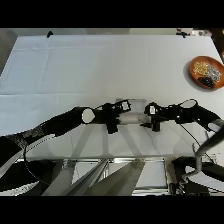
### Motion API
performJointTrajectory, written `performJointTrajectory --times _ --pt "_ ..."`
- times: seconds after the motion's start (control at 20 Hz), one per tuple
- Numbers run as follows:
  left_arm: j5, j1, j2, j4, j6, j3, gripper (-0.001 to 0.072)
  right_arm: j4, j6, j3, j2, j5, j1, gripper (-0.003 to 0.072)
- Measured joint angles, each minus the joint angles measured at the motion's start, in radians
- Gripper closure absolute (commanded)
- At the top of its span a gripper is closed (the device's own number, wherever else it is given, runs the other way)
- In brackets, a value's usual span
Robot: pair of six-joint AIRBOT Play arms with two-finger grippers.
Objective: Fold the box and place the chain.
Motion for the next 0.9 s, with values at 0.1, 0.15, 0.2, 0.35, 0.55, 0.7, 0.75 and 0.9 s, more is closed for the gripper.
performJointTrajectory --times 0.1,0.15,0.2,0.35,0.55,0.7,0.75,0.9 --pt "-0.012 0.000 0.019 -0.020 -0.011 0.000 0.0699 0.000 -0.001 0.000 0.000 0.000 0.000 0.0225" --pt "-0.021 0.002 0.034 -0.026 -0.023 0.000 0.0699 0.000 -0.001 0.000 0.000 0.000 0.000 0.0225" --pt "-0.027 0.003 0.051 -0.031 -0.035 0.000 0.0699 0.000 -0.001 0.000 0.000 0.000 0.000 0.0225" --pt "-0.048 0.004 0.124 -0.035 -0.090 0.000 0.0698 0.000 -0.001 0.000 0.000 0.000 0.000 0.0225" --pt "-0.099 0.004 0.244 -0.033 -0.212 0.000 0.0704 0.000 -0.001 0.000 0.000 0.000 0.000 0.0225" --pt "-0.143 0.010 0.337 0.029 -0.368 0.000 0.0705 0.000 0.000 0.000 0.000 0.000 0.000 0.0225" --pt "-0.167 0.016 0.363 0.073 -0.439 0.000 0.0705 0.000 0.000 0.000 0.000 0.000 0.000 0.0225" --pt "-0.284 0.055 0.412 0.274 -0.696 0.000 0.0704 0.000 0.000 0.000 0.000 0.000 0.000 0.0225"
